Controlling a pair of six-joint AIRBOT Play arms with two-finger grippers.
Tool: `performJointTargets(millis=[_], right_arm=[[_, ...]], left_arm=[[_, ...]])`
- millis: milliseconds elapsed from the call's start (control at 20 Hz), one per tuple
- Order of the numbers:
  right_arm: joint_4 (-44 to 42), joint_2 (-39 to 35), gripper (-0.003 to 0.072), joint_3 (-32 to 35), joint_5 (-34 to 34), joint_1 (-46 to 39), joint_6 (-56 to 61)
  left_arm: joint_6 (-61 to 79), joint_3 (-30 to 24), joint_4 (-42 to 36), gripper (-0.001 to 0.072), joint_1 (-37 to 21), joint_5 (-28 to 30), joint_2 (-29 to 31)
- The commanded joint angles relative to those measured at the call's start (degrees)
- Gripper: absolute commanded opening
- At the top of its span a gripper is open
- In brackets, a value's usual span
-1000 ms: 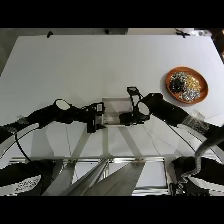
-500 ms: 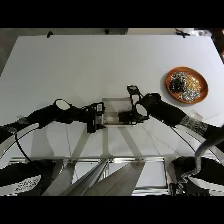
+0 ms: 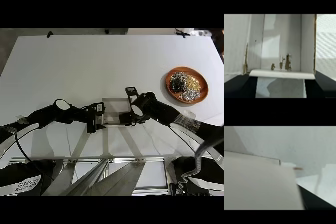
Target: Fold the box and place the chain.
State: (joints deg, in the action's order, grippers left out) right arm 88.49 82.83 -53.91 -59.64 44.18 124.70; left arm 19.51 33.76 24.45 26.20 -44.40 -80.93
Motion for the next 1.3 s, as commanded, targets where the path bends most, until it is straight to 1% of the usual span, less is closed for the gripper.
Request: performJointTargets(millis=[0, 50, 100, 150, 250, 450, 500, 550, 600, 800, 850, 900, 950, 1000, 1100, 1150, 1200, 1250], right_arm=[[0.3, 1.2, 0.0396, -1.7, 0.9, 0.7, 0.0], [0.7, 1.2, 0.0383, -2.5, 0.9, 0.7, 0.0], [1.3, 1.2, 0.0335, -3.1, 0.9, 0.7, 0.0], [1.5, 1.3, 0.0317, -3.4, 0.9, 0.7, 0.0], [1.5, 1.9, 0.0314, -3.5, 0.2, 0.7, 0.0], [1.5, 3.1, 0.0154, -3.5, -2.8, 0.7, -0.1], [1.5, 3.1, 0.0141, -3.5, -3.0, 0.7, -0.2], [1.5, 3.1, 0.0041, -3.5, -3.4, 0.7, -0.3], [1.5, 3.1, 0.0009, -3.5, -3.4, 0.7, -0.3], [1.2, 3.1, 0.001, -3.5, -3.2, 0.7, -0.2], [1.0, 3.1, 0.0031, -3.5, -2.8, 0.7, -0.2], [0.7, 3.1, 0.0131, -3.5, -2.4, 0.8, -0.2], [0.0, 3.1, 0.0258, -3.5, -1.9, 0.8, -0.2], [-0.1, 3.1, 0.032, -3.5, -1.4, 0.8, -0.2], [-0.1, 3.2, 0.0313, -3.5, -1.2, 0.8, -0.2], [-0.1, 3.5, 0.0276, -3.5, -1.2, 0.7, -0.2], [-0.1, 3.8, 0.0221, -3.5, -1.3, 0.8, -0.2], [-0.1, 4.1, 0.0188, -3.5, -1.4, 0.9, -0.2]], left_arm=[[0.0, 0.0, 0.0, 0.0387, 0.0, 0.0, 0.0], [0.0, 0.0, 0.0, 0.0387, 0.0, 0.0, 0.0], [0.0, 0.0, 0.0, 0.0387, 0.0, 0.0, 0.0], [0.0, 0.0, 0.0, 0.0387, 0.0, 0.0, 0.0], [0.0, 0.0, 0.0, 0.0387, 0.0, 0.0, 0.0], [0.0, 0.0, 0.0, 0.0387, 0.0, 0.0, 0.0], [0.0, 0.0, 0.0, 0.0387, 0.0, 0.0, 0.0], [0.0, 0.0, 0.0, 0.0387, 0.0, 0.0, 0.0], [0.0, 0.0, 0.0, 0.0387, 0.0, 0.0, 0.0], [0.0, 0.0, 0.0, 0.0387, 0.0, 0.0, 0.0], [0.0, 0.0, 0.0, 0.0387, 0.0, 0.0, 0.0], [0.0, 0.0, 0.0, 0.0387, 0.0, 0.0, 0.0], [0.0, 0.0, 0.0, 0.0387, 0.0, 0.0, 0.0], [0.0, 0.0, 0.0, 0.0387, 0.0, 0.0, 0.0], [0.0, 0.0, 0.0, 0.0387, 0.0, 0.0, 0.0], [0.0, 0.0, 0.0, 0.0387, 0.0, 0.0, 0.0], [0.0, 0.0, 0.0, 0.0387, 0.0, 0.0, 0.0], [0.0, 0.0, 0.0, 0.0387, 0.0, 0.0, 0.0]])
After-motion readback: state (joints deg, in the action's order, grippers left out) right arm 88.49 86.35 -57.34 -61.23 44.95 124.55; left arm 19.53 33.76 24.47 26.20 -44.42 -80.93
